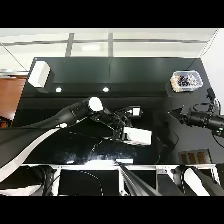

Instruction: Fold the box and place the chain.

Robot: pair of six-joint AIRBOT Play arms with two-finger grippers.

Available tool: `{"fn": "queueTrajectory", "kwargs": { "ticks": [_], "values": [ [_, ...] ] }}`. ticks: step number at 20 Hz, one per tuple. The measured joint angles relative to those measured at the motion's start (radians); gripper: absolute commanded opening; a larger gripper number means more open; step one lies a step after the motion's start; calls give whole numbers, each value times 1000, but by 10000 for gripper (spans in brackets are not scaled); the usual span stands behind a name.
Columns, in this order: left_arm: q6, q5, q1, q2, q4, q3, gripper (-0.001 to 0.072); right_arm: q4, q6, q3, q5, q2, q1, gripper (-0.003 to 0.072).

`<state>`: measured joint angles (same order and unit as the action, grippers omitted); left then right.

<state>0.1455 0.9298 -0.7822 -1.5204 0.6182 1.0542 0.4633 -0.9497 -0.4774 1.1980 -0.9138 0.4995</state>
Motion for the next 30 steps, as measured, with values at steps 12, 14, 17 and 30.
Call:
{"fn": "queueTrajectory", "kwargs": {
  "ticks": [12, 14, 17, 30],
  "values": [
    [5, -5, -2, -22, 2, 1, 696, 2, 0, 0, -5, 0, 5, 16],
    [5, -5, -2, -24, 0, 1, 697, 2, 0, 0, -6, 0, 5, 17],
    [5, -5, -3, -25, -1, 1, 697, 2, 0, 0, -5, 0, 5, 17],
    [5, -99, -58, -69, 1, 1, 698, 3, 0, 0, -6, 0, 5, 17]
  ]
}}
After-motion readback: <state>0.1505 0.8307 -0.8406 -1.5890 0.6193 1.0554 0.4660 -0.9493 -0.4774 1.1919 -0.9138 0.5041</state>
